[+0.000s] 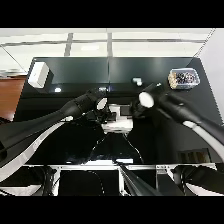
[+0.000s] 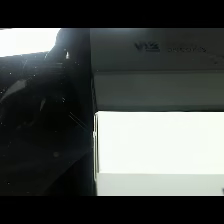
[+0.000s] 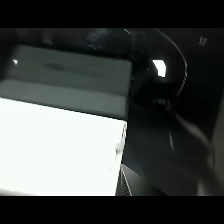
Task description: Fold the box and place the chain.
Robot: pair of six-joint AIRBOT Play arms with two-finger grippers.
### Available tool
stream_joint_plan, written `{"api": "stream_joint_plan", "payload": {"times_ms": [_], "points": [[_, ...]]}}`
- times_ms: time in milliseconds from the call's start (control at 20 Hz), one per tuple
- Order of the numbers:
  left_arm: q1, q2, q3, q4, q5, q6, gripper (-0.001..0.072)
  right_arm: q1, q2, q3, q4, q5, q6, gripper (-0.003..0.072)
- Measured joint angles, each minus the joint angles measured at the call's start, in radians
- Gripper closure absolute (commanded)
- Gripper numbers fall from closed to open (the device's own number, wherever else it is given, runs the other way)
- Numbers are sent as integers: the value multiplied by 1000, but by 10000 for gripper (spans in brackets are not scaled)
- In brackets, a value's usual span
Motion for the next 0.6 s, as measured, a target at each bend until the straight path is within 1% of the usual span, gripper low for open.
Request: {"api": "stream_joint_plan", "payload": {"times_ms": [150,300,400,500,550,600], "points": [[0,0,0,0,1,0,686,-87,151,34,-57,109,-120,420],[0,0,0,0,2,0,686,-216,274,37,-225,171,-188,420],[0,0,0,0,2,0,685,-322,312,13,-330,151,-209,420],[0,0,0,0,2,0,686,-433,331,-46,-386,61,-222,419],[0,0,0,0,2,0,686,-483,335,-84,-397,-3,-225,284],[0,0,0,0,2,0,686,-533,332,-130,-402,-76,-227,11]]}}
